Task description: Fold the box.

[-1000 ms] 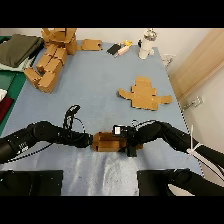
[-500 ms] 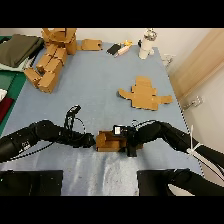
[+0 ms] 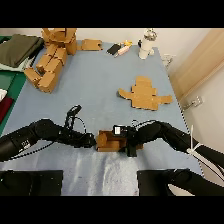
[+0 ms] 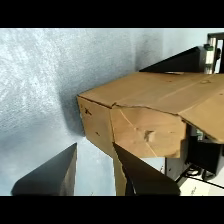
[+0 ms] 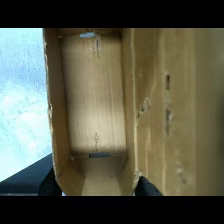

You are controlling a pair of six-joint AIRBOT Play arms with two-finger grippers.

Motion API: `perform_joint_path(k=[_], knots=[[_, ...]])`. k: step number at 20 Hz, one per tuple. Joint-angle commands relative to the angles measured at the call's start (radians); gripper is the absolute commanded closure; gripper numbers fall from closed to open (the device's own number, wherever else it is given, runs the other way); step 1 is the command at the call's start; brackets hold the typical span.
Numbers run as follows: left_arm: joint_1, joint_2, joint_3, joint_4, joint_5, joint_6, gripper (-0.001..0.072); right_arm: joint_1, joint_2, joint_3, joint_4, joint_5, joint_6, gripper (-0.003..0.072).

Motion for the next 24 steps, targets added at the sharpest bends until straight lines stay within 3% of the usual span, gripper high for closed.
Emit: perform_joint_path(k=[1,7,10,18,19,21,24], knots=[[-0.002,0.001,0.01,-0.02,-0.034,0.018,0.0352,0.0,-0.001,0.0,0.0,0.0,0.0,0.0173],[-0.002,-0.001,0.01,-0.042,-0.032,0.024,0.0352,0.0,0.0,0.0,0.0,0.0,0.0,0.0173],[-0.002,-0.02,0.01,-0.128,-0.031,0.108,0.0351,0.0,-0.001,0.0,0.0,0.0,0.0,0.0173],[-0.002,-0.051,0.011,-0.137,-0.032,0.116,0.0331,0.0,-0.001,0.0,0.0,0.0,0.0,0.0173],[-0.006,-0.055,0.014,-0.13,-0.045,0.116,0.0292,0.0,-0.001,0.0,0.0,0.0,0.0,0.0173],[-0.022,-0.06,0.03,-0.115,-0.035,0.093,0.0292,0.0,-0.001,0.0,0.0,0.0,0.0,0.0174],[-0.055,-0.072,0.071,0.023,-0.003,-0.074,0.0292,0.0,-0.001,0.0,0.0,0.0,0.0,0.0173]])
